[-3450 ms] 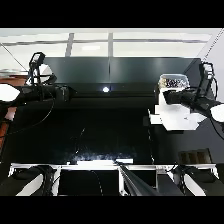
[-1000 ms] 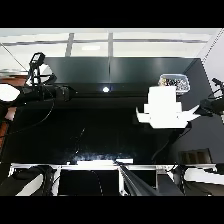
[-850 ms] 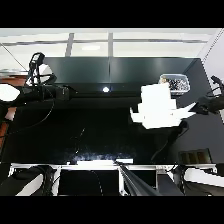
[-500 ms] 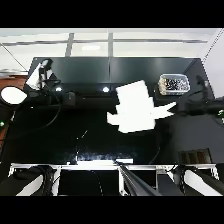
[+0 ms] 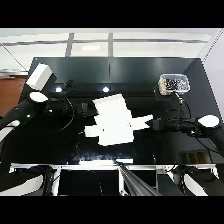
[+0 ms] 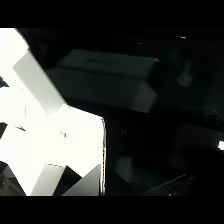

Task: Fold the box and place the chain.

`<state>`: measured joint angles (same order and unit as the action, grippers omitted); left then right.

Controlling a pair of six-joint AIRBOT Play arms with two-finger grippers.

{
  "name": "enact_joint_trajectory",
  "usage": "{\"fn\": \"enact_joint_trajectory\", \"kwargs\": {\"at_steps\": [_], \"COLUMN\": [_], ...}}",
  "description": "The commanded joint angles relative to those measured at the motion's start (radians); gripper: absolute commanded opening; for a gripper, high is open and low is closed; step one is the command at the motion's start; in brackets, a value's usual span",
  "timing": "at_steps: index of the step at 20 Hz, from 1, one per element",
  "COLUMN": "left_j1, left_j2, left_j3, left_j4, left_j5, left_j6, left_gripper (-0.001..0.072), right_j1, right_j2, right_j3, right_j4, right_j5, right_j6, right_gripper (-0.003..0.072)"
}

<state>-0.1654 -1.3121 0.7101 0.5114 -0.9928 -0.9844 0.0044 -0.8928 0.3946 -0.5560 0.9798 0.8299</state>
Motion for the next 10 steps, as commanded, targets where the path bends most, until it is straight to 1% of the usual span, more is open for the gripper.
{"fn": "enact_joint_trajectory", "kwargs": {"at_steps": [1,3,4,5,7,10], "left_j1": [0.013,-0.018,-0.037,-0.052,-0.072,-0.07], "left_j2": [-0.153,-0.196,-0.208,-0.22,-0.252,-0.292], "left_j3": [-0.005,-0.005,-0.005,0.002,0.034,0.077], "left_j4": [-0.114,-0.191,-0.232,-0.244,-0.221,-0.175], "left_j5": [-0.154,-0.171,-0.167,-0.158,-0.157,-0.177], "left_j6": [0.23,0.367,0.428,0.473,0.51,0.51], "left_gripper": [0.0712,0.0711,0.0712,0.0712,0.0712,0.0711], "right_j1": [0.035,0.035,0.035,0.035,0.035,0.035], "right_j2": [0.009,0.009,0.009,0.009,0.009,0.009], "right_j3": [-0.017,-0.017,-0.016,-0.017,-0.016,-0.017], "right_j4": [0.028,0.028,0.028,0.027,0.027,0.023], "right_j5": [-0.042,-0.042,-0.039,-0.037,-0.024,-0.015], "right_j6": [-0.005,-0.004,-0.004,-0.004,-0.004,-0.004], "right_gripper": [0.003,0.003,0.003,0.0031,0.0031,0.003]}}
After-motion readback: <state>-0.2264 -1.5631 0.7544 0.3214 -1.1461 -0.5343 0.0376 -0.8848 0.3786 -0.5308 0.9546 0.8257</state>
